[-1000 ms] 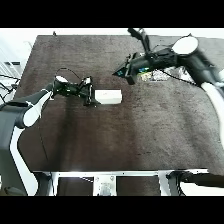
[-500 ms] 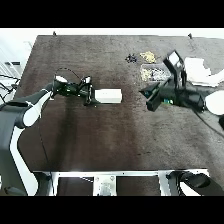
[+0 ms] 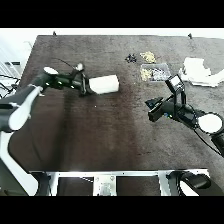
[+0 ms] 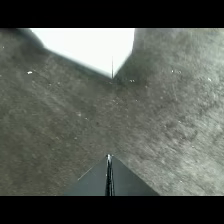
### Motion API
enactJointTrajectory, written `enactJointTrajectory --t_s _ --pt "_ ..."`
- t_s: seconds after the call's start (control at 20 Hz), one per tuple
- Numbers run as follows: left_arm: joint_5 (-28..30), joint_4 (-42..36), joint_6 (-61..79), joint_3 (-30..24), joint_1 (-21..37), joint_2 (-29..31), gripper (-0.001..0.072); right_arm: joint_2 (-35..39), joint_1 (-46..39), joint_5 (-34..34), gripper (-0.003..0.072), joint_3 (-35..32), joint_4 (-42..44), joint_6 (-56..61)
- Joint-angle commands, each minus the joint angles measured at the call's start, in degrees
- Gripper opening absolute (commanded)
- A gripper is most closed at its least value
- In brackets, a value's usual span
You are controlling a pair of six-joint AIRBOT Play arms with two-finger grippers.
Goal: Fold the box and place the chain.
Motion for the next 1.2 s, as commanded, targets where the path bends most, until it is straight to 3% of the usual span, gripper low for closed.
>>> enactJointTrajectory --t_s 0.0,0.3,0.45,0.6,0.75,0.95,1.15 --pt "7.9 0.1 -10.9 0.1 6.9 7.4 0.0016 0.3 -1.7 -0.5 0.0010 -0.7 0.0 0.3" --pt "27.0 3.4 -30.2 -1.0 25.7 10.6 0.0018 0.2 -2.0 -0.5 0.0011 -0.7 0.2 0.5" --pt "34.9 3.4 -31.7 -4.1 31.1 10.4 0.0019 0.2 -2.0 -0.5 0.0011 -0.7 0.2 0.5" --pt "34.4 3.7 -29.6 -4.2 33.8 7.2 0.0018 0.2 -2.0 -0.5 0.0011 -0.7 0.2 0.5" --pt "38.2 4.2 -29.8 -4.2 34.5 3.3 0.0019 0.2 -2.0 -0.6 0.0011 -0.7 0.1 0.5" --pt "36.7 4.3 -26.6 -3.1 34.6 -0.7 0.0019 0.2 -2.0 -0.9 0.0010 -0.8 0.2 0.5" --pt "33.5 4.0 -26.9 1.2 34.6 -4.5 0.0019 0.2 -2.0 -2.5 0.0011 -0.9 0.4 2.4"
